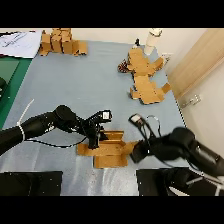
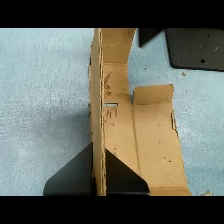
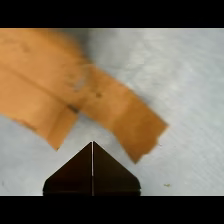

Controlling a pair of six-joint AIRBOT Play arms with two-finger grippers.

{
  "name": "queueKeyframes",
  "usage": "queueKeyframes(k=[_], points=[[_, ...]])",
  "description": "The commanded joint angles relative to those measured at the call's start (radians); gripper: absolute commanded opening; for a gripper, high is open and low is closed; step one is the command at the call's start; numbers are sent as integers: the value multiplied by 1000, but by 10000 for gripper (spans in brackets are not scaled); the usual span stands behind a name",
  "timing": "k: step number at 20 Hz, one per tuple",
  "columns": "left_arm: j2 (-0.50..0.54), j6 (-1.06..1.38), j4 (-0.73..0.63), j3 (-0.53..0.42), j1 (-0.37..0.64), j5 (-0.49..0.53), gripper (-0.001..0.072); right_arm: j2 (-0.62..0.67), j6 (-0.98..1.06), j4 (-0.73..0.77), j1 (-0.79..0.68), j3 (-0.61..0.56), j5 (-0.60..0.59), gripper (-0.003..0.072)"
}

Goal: Fold the box.

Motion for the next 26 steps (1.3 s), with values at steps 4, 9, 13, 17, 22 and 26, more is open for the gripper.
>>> queueKeyframes(k=[4, 9, 13, 17, 22, 26], points=[[-1, 0, 1, 1, -2, -1, 13, 138, -8, -51, 454, -83, 127, 4], [-1, 0, 1, 1, -2, 0, 13, -9, -178, -180, 528, -83, 173, 467], [-1, 0, 1, 1, -2, 0, 13, -128, -248, -246, 528, -83, 274, 467], [-1, 0, 1, 1, -2, 0, 14, -200, -253, -320, 528, -83, 305, 467], [-1, 0, 1, 1, -2, 0, 13, -246, -253, -372, 528, -83, 314, 467], [-1, 0, 1, 1, -2, 0, 13, -251, -228, -402, 528, -83, 315, 467]])
